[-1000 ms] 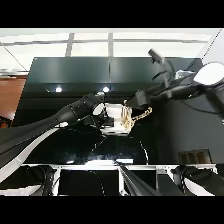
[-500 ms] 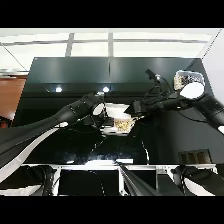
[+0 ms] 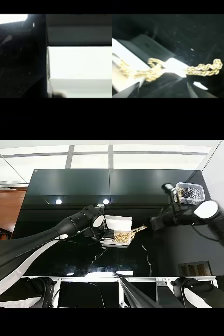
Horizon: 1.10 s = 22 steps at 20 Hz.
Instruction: Fold the box and place the chain.
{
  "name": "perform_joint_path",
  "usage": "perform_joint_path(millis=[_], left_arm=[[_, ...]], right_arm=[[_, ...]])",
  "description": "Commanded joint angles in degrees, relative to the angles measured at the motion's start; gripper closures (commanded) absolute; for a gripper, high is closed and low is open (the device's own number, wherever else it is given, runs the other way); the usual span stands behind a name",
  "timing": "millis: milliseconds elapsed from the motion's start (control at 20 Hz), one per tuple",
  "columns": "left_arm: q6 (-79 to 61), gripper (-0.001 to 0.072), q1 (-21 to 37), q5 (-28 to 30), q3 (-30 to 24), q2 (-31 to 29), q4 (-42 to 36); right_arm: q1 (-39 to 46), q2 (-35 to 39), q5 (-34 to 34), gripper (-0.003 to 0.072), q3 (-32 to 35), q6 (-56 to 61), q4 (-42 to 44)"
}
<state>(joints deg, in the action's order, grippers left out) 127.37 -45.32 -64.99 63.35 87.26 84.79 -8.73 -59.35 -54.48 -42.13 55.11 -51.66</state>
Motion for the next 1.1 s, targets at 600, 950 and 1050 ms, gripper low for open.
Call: perform_joint_path(millis=[600, 950, 1050], left_arm=[[0.0, 0.0680, 0.0, 0.3, 0.0, 0.0, 0.0], [0.0, 0.0680, 0.0, 0.2, 0.0, 0.0, 0.0], [0.0, 0.0680, 0.0, 0.2, 0.0, 0.0, 0.0]], right_arm=[[-11.8, -11.0, 16.8, -0.0020, 9.9, -68.3, 16.3], [-11.8, -12.5, 19.8, -0.0019, 9.9, -67.7, 19.3], [-11.8, -13.3, 19.8, -0.0018, 9.9, -67.2, 19.3]])
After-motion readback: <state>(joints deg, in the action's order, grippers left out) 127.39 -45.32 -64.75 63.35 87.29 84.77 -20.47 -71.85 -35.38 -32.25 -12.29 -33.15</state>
